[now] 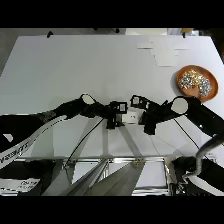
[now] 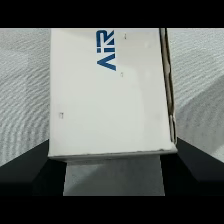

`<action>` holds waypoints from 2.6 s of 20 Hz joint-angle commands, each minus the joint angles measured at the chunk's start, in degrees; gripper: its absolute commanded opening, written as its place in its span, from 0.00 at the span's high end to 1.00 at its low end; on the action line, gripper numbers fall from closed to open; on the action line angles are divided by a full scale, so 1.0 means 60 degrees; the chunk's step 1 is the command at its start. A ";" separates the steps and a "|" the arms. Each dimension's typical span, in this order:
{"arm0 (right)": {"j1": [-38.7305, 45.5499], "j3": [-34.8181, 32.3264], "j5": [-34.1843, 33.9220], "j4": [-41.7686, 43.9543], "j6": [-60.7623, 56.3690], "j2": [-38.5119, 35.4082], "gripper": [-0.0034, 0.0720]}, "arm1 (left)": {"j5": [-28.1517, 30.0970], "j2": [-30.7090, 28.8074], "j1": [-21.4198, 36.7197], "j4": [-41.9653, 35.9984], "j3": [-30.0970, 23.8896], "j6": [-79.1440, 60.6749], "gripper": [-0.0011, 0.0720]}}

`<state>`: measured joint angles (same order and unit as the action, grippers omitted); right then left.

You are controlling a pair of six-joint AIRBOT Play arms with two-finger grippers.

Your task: Fold the box and place the chain.

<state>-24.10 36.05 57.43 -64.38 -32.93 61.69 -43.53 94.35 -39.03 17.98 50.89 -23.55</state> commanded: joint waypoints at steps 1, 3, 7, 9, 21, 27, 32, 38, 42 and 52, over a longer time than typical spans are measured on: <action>-0.0011 -0.0066 -0.0018 -0.0226 -0.0601 -0.0273 0.93 | 0.0004 -0.0004 0.0000 0.0000 0.0000 0.0000 0.70; -0.0007 -0.0062 -0.0459 -0.0889 -0.1614 -0.1049 0.93 | 0.0000 -0.0004 0.0000 0.0000 0.0000 -0.0004 0.70; 0.0087 -0.0055 -0.0211 -0.3617 -0.4921 -0.3009 0.93 | -0.0004 0.0000 0.0000 0.0000 0.0000 0.0000 0.70; 0.0674 -0.0055 0.0933 -0.4288 -0.6528 -0.3585 0.93 | 0.0000 -0.0004 0.0000 0.0004 0.0000 0.0000 0.70; 0.3534 -0.1574 0.3315 -0.4306 -0.8790 -0.3697 0.93 | 0.0000 0.0000 0.0000 0.0000 0.0000 0.0000 0.70; 0.3534 -0.1574 0.3315 -0.4299 -0.8790 -0.3701 0.93 | 0.0000 -0.0004 0.0000 0.0000 0.0000 0.0000 0.70; 0.3534 -0.1574 0.3315 -0.4299 -0.8790 -0.3701 0.93 | 0.0000 0.0000 0.0000 0.0000 0.0000 0.0000 0.70; 0.3534 -0.1574 0.3315 -0.4299 -0.8790 -0.3701 0.93 | 0.0000 -0.0004 0.0000 0.0000 0.0000 0.0000 0.70; 0.3530 -0.1574 0.3319 -0.4295 -0.8790 -0.3701 0.93 | 0.0000 -0.0004 0.0000 0.0000 0.0000 0.0000 0.70; 0.3534 -0.1574 0.3319 -0.4299 -0.8790 -0.3701 0.93 | 0.0186 -0.0852 0.0157 0.0011 0.0000 0.0586 0.98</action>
<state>-2.92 26.65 77.32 -90.17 -85.67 39.53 -42.85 92.12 -38.61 17.61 50.85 -23.03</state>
